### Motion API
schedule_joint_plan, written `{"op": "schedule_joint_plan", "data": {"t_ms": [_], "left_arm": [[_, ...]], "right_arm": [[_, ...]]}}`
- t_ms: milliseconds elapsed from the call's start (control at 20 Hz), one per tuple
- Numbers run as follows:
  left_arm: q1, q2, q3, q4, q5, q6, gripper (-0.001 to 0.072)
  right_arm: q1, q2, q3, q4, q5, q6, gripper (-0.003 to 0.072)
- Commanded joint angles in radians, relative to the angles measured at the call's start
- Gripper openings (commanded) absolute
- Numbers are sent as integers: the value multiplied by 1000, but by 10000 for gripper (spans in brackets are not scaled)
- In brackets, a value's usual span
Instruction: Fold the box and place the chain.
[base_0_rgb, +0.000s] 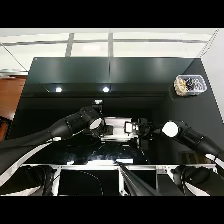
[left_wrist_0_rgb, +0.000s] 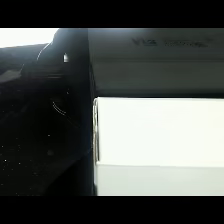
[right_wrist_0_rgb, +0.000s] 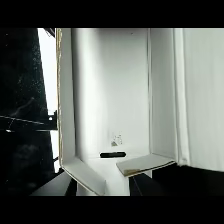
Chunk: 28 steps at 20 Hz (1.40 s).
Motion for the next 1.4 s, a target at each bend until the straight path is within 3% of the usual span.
{"op": "schedule_joint_plan", "data": {"t_ms": [0,100,350,600,1200,1300,1350], "left_arm": [[0,0,1,-1,-10,0,31],[0,0,1,-1,-19,0,31],[0,0,1,-1,-29,0,30],[0,0,1,-1,-36,0,30],[0,0,1,-4,-36,0,30],[0,0,1,-4,-36,0,30],[0,0,1,-4,-36,0,30]], "right_arm": [[0,-1,0,13,-16,-15,334],[0,-1,0,32,-30,-15,258],[6,-16,0,98,-34,-19,258],[6,-39,0,278,-38,-104,259],[6,-72,0,342,-38,-111,259],[6,-72,0,341,-38,-111,404],[6,-72,0,340,-37,-111,284]]}}
